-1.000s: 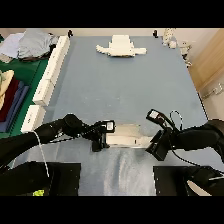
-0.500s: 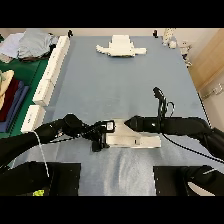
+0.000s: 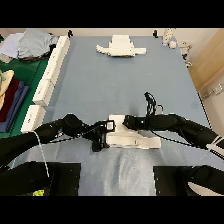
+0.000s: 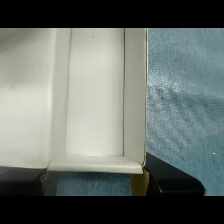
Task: Fold the box.
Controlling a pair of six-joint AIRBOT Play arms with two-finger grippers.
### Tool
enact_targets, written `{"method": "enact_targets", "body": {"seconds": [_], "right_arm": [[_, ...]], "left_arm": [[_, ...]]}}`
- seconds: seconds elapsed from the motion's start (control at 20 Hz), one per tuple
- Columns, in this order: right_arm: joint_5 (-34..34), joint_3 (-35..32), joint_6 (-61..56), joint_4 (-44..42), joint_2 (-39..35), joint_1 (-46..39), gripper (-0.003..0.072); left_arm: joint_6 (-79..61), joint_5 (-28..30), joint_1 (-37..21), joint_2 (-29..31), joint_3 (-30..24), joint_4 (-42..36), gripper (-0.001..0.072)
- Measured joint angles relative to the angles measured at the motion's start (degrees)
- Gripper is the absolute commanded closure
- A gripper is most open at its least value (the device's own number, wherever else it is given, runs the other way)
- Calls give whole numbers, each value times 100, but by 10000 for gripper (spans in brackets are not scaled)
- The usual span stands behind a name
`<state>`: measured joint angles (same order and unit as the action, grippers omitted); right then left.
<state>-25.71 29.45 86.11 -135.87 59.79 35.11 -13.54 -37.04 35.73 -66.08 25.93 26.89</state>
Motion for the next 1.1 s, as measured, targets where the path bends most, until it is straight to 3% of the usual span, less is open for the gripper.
{"method": "enact_targets", "body": {"seconds": [0.8, 1.1], "right_arm": [[-70, 17, 203, 107, 389, 0, 640], [-584, 374, 437, 643, -258, -11, 641]], "left_arm": [[-17, 0, 0, -2, 0, 4, 161], [-24, 0, 0, 0, 0, 9, 161]]}}
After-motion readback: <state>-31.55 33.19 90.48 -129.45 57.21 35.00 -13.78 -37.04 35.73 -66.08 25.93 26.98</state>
